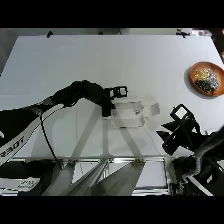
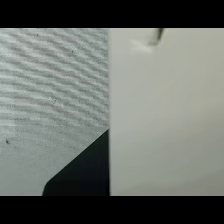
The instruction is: Fold the box and place the chain.
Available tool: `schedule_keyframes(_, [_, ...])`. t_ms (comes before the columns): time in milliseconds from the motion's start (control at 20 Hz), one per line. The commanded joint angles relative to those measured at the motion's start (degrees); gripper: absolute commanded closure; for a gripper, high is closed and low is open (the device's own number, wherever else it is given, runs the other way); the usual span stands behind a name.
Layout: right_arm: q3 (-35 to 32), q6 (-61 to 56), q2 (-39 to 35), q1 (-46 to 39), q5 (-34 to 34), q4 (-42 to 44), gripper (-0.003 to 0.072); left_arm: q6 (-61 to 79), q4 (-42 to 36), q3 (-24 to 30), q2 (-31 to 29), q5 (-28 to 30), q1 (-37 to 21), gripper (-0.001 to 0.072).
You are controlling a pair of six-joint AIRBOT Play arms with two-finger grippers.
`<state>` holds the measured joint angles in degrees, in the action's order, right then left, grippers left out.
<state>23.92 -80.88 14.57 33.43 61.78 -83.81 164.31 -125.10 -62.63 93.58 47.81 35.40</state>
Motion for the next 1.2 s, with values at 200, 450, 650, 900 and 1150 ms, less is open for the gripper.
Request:
schedule_keyframes(200, [0.00,0.35,0.11,0.00,-1.31,0.00,0.0347,-2.54,0.20,0.00,-0.33,1.27,0.00,0.0700])
schedule_keyframes(450, [0.00,0.35,0.11,0.00,-1.31,0.00,0.0347,-2.64,2.69,-0.55,-0.35,6.34,0.02,0.0702])
schedule_keyframes(650, [0.00,0.35,0.35,0.00,-1.31,0.00,0.0347,-2.80,5.77,-3.50,-0.33,8.13,0.07,0.0702])
schedule_keyframes(900, [0.00,0.35,0.63,0.00,-1.31,0.00,0.0347,-5.79,12.22,-4.61,-0.31,7.85,1.09,0.0702])
schedule_keyframes(1150, [0.00,0.35,0.63,0.00,-1.31,0.00,0.0347,-6.64,11.45,-4.61,-0.20,4.20,2.69,0.0698])
